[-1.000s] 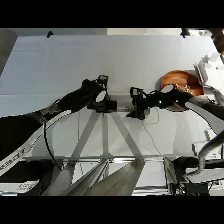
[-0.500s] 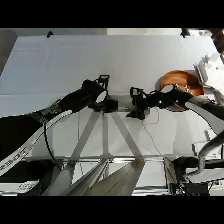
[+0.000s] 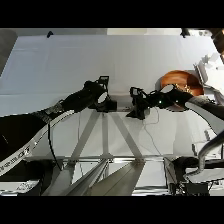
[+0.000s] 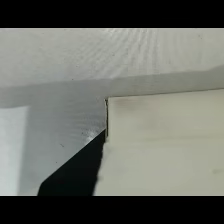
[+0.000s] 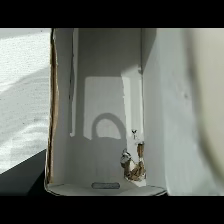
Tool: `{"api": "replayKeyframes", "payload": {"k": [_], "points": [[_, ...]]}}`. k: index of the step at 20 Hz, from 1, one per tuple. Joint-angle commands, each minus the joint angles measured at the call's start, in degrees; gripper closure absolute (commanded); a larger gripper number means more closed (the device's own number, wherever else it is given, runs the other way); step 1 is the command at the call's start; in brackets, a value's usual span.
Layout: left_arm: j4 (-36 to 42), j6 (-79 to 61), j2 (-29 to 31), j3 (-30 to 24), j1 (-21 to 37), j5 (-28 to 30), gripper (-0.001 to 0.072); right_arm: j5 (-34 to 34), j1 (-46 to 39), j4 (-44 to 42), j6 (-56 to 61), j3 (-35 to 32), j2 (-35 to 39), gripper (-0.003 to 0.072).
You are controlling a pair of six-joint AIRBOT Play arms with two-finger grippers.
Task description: Fold the box and place the chain.
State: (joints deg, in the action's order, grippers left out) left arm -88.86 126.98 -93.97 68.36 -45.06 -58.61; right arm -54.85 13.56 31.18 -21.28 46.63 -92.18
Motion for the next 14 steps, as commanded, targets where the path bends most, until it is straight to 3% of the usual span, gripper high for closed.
{"api": "replayKeyframes", "payload": {"k": [1, 3, 4, 5, 6, 7, 14], "points": [[0.3, -3.5, -0.2, 0.0, 0.0, 0.0, 0.0699, 0.0, 0.0, 0.1, -0.2, 0.0, 0.0, 0.0283], [0.4, -4.0, 0.2, 0.0, 0.1, -0.5, 0.0665, 0.0, 0.0, 0.1, -0.2, 0.0, 0.0, 0.0283], [0.6, -4.0, 0.4, 0.0, 0.2, -0.5, 0.056, 0.0, 0.0, 0.1, -0.2, 0.0, 0.0, 0.0283], [1.0, -4.0, 0.7, 0.0, 0.2, -0.5, 0.0358, 0.0, 0.0, 0.1, -0.2, 0.0, 0.0, 0.0283], [1.5, -4.0, 1.0, 0.0, 0.2, -0.6, 0.0224, 0.0, 0.0, 0.1, -0.2, 0.0, 0.0, 0.0283], [2.1, -4.0, 1.3, 0.0, 0.2, -0.6, 0.0181, 0.0, 0.0, 0.1, -0.2, 0.0, 0.0, 0.0283], [3.3, -5.1, 7.0, 0.0, 0.2, -0.6, 0.018, 0.0, 0.0, 0.1, -0.2, 0.0, 0.0, 0.0283]]}}
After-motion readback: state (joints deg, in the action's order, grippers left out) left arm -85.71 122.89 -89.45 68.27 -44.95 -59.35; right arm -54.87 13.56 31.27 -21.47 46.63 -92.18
